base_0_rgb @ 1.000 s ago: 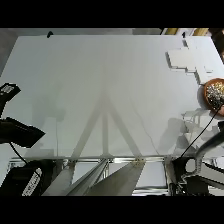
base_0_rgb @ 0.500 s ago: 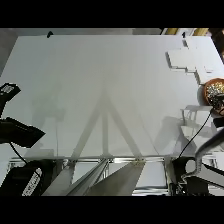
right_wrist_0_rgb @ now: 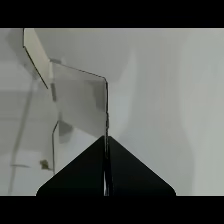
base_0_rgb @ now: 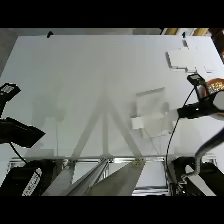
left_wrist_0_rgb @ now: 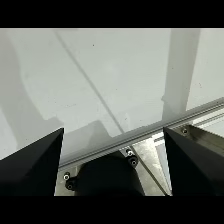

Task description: Fold the box and place the chain.

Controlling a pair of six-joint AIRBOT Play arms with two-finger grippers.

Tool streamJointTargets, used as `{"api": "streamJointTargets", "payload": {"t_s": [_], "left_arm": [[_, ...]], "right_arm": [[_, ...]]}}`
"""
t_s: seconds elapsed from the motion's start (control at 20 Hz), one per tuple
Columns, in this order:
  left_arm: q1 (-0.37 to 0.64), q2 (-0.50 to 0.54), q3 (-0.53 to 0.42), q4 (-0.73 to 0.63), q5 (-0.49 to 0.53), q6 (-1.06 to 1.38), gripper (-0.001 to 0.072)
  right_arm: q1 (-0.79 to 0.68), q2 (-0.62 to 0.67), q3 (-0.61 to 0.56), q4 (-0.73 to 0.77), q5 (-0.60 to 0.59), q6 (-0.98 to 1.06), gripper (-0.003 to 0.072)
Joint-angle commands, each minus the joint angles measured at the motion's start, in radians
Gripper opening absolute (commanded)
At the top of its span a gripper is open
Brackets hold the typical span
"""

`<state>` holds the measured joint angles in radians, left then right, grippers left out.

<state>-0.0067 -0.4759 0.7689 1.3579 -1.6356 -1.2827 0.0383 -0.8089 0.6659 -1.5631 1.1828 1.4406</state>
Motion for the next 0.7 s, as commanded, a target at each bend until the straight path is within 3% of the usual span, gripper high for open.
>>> {"api": "streamJointTargets", "payload": {"t_s": [0.0,0.15,0.4,0.55,0.65], "left_arm": [[-0.001,-0.001,-0.001,0.000,0.000,0.000,0.0696],[-0.001,-0.001,-0.001,0.000,0.000,0.000,0.0696],[-0.001,-0.001,-0.001,0.000,0.002,0.002,0.0696],[0.000,-0.001,-0.001,-0.025,0.121,0.000,0.0697],[-0.001,-0.002,-0.001,-0.062,0.261,0.000,0.0697]], "right_arm": [[0.171,0.171,-0.155,0.149,-0.204,0.098,0.0011],[0.272,0.235,-0.245,0.149,-0.269,0.164,0.0011],[0.327,0.238,-0.251,0.146,-0.291,0.179,0.0011],[0.327,0.238,-0.251,0.146,-0.290,0.179,0.0011],[0.327,0.238,-0.251,0.146,-0.290,0.179,0.0012]]}}
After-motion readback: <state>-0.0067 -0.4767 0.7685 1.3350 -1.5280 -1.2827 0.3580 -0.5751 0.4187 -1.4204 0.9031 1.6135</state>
